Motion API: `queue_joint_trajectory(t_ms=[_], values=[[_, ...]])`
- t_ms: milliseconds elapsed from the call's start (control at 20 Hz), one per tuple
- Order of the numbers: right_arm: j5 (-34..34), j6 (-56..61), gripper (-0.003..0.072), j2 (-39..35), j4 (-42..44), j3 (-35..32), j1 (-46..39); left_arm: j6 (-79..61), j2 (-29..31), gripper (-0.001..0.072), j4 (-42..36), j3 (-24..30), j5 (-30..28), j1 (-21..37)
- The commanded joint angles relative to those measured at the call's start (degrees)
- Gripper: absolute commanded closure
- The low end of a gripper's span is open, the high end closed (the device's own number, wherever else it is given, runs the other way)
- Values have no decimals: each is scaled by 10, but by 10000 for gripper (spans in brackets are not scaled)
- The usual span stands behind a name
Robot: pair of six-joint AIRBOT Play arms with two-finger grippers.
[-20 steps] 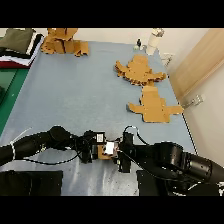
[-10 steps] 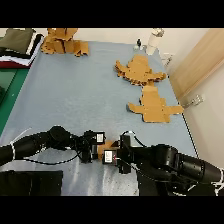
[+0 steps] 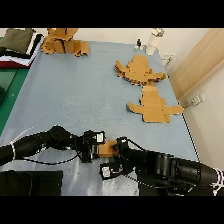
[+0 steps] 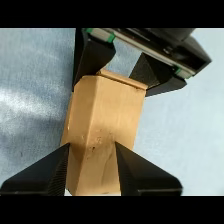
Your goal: Fold the box.
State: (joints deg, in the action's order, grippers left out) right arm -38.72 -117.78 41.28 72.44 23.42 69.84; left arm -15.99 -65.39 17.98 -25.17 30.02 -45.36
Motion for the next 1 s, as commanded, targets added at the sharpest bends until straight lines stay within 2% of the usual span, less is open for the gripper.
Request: queue_joint_trajectory(t_ms=[0,50,550,650,950], values=[[-8,34,228,1,-49,1,30,0,0,243,0,0,0,0],[-8,36,252,0,-52,2,33,0,0,243,0,0,0,0],[-19,48,258,-8,-95,26,38,0,0,243,0,0,0,0],[-27,48,290,-8,-108,37,38,0,0,243,0,0,0,0],[-29,54,291,-8,-115,39,39,0,0,243,0,0,0,0]])
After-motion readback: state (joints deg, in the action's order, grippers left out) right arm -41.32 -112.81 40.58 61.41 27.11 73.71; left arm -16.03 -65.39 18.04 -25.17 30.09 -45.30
